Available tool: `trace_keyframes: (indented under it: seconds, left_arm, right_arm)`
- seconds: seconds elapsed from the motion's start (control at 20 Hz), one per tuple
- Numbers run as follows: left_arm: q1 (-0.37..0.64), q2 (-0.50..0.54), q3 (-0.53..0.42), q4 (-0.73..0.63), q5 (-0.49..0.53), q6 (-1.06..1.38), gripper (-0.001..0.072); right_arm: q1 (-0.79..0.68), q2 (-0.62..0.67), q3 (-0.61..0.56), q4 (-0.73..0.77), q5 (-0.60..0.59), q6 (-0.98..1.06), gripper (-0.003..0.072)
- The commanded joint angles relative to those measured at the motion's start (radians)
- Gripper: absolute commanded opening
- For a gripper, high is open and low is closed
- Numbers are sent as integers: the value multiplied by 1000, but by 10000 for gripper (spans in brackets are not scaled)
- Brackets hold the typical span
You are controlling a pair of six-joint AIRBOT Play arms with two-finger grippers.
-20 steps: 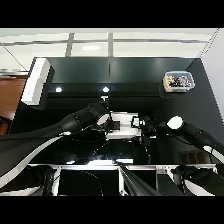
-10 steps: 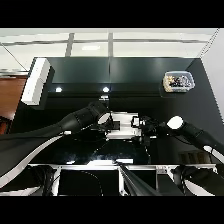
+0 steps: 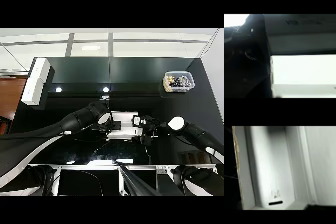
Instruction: Fold the box and place the chain.
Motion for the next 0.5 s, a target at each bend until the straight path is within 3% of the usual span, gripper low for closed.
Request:
trace_keyframes:
  seconds: [0.0, 0.2, 0.45]
  left_arm:
    - [0, 0, 1, 23, -28, 4, 26]
    - [0, 0, 1, 39, -27, 4, 26]
    - [0, 0, 1, 68, -37, -8, 26]
  right_arm:
    - [-6, 103, 6, -122, 53, 121, 626]
    - [-31, 166, 6, -208, 147, 148, 625]
    - [-29, 128, 6, -163, 99, 74, 624]
